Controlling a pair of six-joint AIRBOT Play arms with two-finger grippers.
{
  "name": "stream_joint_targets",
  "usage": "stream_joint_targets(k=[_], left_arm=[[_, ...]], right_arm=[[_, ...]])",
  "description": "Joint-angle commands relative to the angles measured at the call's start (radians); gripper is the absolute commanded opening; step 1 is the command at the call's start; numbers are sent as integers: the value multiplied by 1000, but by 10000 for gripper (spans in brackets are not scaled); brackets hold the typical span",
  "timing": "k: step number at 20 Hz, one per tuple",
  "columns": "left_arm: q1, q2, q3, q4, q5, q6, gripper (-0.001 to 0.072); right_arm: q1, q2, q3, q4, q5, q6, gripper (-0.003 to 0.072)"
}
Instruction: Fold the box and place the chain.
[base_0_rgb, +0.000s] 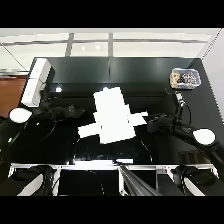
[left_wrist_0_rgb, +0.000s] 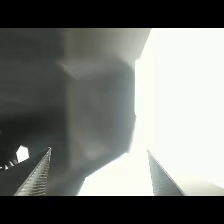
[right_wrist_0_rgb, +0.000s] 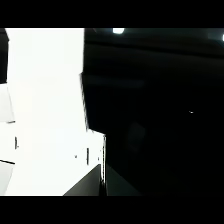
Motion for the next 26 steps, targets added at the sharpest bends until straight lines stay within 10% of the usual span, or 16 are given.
stream_joint_targets(k=[1, 9, 16, 18, 22, 26], left_arm=[[-5, -283, 136, -202, -291, 154, 697], [-80, -671, 402, -224, -606, 391, 697], [-100, -711, 465, -5, -705, 478, 605], [-111, -711, 465, -8, -687, 478, 438], [-152, -711, 465, -8, -646, 478, 406], [-155, -711, 465, -8, -630, 483, 61]], right_arm=[[23, 2, -3, -12, 6, 9, 17], [23, 2, -3, -41, 84, 10, 17], [23, 2, -3, -45, 86, 10, 17], [23, 2, -3, -45, 86, 10, 17], [23, 2, -3, -45, 85, 9, 17], [23, 2, -3, -46, 85, 9, 17]])
